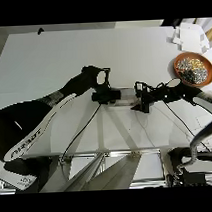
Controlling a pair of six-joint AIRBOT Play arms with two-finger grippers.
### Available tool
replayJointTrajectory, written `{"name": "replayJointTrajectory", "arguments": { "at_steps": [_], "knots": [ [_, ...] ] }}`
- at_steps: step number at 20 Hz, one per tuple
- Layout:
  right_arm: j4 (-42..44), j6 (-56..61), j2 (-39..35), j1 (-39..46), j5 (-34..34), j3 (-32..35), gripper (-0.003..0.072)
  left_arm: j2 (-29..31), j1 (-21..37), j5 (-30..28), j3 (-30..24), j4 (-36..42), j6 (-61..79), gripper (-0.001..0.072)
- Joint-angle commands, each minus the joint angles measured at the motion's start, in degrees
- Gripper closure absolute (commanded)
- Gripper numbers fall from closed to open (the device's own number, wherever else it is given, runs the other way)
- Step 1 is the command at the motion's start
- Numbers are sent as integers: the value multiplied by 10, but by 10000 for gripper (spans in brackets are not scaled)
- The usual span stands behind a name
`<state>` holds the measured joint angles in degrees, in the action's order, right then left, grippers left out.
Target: Fold the box and place the chain.
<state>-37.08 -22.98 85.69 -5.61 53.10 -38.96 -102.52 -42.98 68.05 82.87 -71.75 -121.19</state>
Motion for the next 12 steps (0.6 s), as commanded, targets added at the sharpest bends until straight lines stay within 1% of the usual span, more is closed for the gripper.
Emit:
{"name": "replayJointTrajectory", "arguments": {
  "at_steps": [1, 2, 3, 4, 6, 10, 11, 12],
  "knots": [
    [0, 0, 0, 0, 0, 0, 127, -13, -7, 23, 10, -1, -38, 514],
    [0, 0, 0, 0, 0, 0, 127, -13, -9, 23, 10, -2, -38, 578],
    [0, 0, 0, 0, 0, 0, 127, -13, -11, 23, 10, -4, -38, 590],
    [0, 0, 0, 0, 0, 0, 127, -13, -11, 23, 10, -5, -38, 629],
    [0, 0, 0, 0, 0, 0, 127, -13, -12, 27, 10, -9, -45, 670],
    [0, 0, 0, 0, 0, 0, 127, -13, -15, 27, 10, -13, -66, 670],
    [0, 0, 0, 0, 0, 0, 127, -13, -15, 27, 10, -13, -66, 633],
    [0, 0, 0, 0, 0, 0, 127, -13, -15, 28, 10, -11, -66, 536]
  ]
}}
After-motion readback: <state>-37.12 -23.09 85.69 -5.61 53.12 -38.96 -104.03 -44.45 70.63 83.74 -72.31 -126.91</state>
